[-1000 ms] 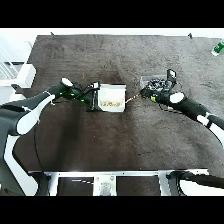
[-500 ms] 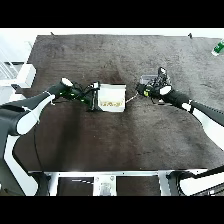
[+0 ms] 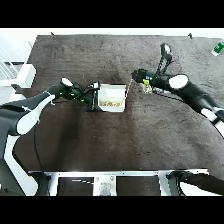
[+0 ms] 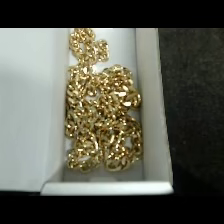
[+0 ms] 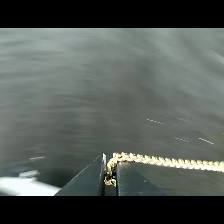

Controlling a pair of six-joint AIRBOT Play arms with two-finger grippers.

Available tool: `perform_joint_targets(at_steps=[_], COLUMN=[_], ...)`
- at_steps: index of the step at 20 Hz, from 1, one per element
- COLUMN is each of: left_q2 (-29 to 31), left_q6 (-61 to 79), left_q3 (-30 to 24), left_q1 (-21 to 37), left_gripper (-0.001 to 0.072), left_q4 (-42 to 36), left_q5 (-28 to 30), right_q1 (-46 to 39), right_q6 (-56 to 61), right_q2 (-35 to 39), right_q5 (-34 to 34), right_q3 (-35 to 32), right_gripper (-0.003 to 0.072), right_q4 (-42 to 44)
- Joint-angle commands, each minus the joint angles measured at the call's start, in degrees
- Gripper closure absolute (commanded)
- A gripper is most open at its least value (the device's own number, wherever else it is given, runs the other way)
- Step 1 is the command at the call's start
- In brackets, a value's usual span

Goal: Fold the box and place the chain.

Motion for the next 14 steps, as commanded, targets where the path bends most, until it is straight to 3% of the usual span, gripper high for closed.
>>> perform_joint_targets(at_steps=[1, 4, 7, 14], left_q2=[0.0, 0.0, 0.0, 0.0], left_q6=[0.0, 0.0, 0.0, 0.0], left_q3=[0.0, 0.0, 0.0, 0.0], left_q1=[0.0, 0.0, 0.0, 0.0], left_gripper=[0.0227, 0.0227, 0.0227, 0.0227], left_q4=[0.0, 0.0, 0.0, 0.0], left_q5=[0.0, 0.0, 0.0, 0.0], right_q1=[5.7, 11.6, 18.4, 18.9], right_q6=[-1.2, 0.7, 1.2, 1.8], right_q2=[9.9, 12.1, 11.9, 6.2], right_q5=[2.9, 2.3, -2.9, -4.2], right_q3=[0.1, 0.9, 1.2, 1.1], right_gripper=[0.0676, 0.0676, 0.0677, 0.0677], right_q4=[-1.7, -1.7, -1.4, -1.3])
